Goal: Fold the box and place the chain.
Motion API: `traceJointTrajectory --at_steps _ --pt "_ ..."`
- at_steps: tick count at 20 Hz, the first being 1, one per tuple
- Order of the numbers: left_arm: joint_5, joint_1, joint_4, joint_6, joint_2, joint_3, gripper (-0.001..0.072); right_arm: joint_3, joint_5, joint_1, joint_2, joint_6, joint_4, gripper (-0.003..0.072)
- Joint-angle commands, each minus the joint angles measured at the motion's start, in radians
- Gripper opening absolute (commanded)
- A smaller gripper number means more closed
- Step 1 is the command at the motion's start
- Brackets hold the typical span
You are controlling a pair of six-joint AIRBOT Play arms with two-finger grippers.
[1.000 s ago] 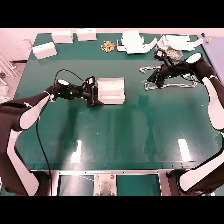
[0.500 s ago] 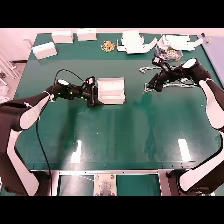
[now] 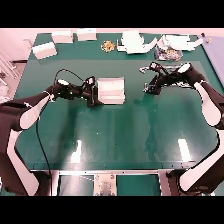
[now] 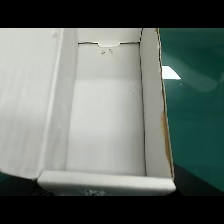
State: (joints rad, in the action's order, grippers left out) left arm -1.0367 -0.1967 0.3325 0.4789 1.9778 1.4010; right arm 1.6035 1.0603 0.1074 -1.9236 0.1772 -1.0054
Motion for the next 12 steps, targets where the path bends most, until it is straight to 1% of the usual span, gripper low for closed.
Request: traceJointTrajectory --at_steps 1,5,6,7,9,12 --pt "0.002 0.0 0.0 0.0 -0.001 0.0 0.0513 0.0 0.014 -0.001 -0.011 -0.035 -0.009 0.0624" --pt "0.005 0.0 0.0 0.0 -0.001 0.0 0.0513 0.001 0.006 -0.002 -0.027 -0.08 -0.01 0.0623" --pt "0.005 0.0 0.0 0.0 -0.001 0.0 0.0513 0.001 0.006 -0.001 -0.034 -0.081 -0.026 0.0589" --pt "0.006 0.0 0.0 0.0 -0.001 0.0 0.0513 0.001 0.008 -0.001 -0.043 -0.081 -0.048 0.0574" --pt "0.006 0.0 0.0 0.0 -0.001 0.0 0.0513 0.002 0.033 -0.002 -0.062 -0.08 -0.08 0.0436" --pt "0.006 0.0 0.0 0.0 -0.001 0.0 0.0513 0.002 0.069 0.0 -0.066 -0.049 -0.174 0.0331"
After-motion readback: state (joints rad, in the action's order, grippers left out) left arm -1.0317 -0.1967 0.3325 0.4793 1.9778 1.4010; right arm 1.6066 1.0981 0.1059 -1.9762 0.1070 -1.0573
